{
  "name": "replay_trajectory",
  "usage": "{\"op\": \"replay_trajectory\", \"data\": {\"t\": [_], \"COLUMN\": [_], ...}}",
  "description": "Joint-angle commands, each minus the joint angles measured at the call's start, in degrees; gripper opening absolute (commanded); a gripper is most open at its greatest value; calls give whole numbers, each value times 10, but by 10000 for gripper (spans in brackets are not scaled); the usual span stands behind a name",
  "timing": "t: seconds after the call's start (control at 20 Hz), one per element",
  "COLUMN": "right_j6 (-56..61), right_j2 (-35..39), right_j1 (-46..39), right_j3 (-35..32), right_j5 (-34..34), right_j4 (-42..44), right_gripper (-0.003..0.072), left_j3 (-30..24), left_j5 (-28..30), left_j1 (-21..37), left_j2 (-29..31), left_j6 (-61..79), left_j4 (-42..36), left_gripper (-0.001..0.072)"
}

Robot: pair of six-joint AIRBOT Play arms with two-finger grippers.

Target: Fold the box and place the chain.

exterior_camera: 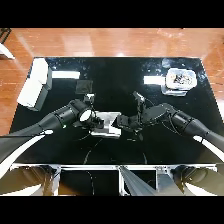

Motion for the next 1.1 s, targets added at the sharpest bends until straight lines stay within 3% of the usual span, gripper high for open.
{"op": "replay_trajectory", "data": {"t": [0.0, 0.85, 0.95, 1.05], "right_j6": [12, 40, 48, 64], "right_j2": [0, 0, 0, 0], "right_j1": [7, 24, 24, 24], "right_j3": [4, 36, 41, 41], "right_j5": [5, -16, -28, -37], "right_j4": [-12, -77, -99, -127], "right_gripper": [598, 596, 538, 538], "left_j3": [0, 0, 0, 0], "left_j5": [3, 3, 3, 3], "left_j1": [0, 0, 0, 0], "left_j2": [0, 0, 0, 0], "left_j6": [1, 1, 1, 1], "left_j4": [0, 0, 0, 0], "left_gripper": [25, 25, 25, 25]}}
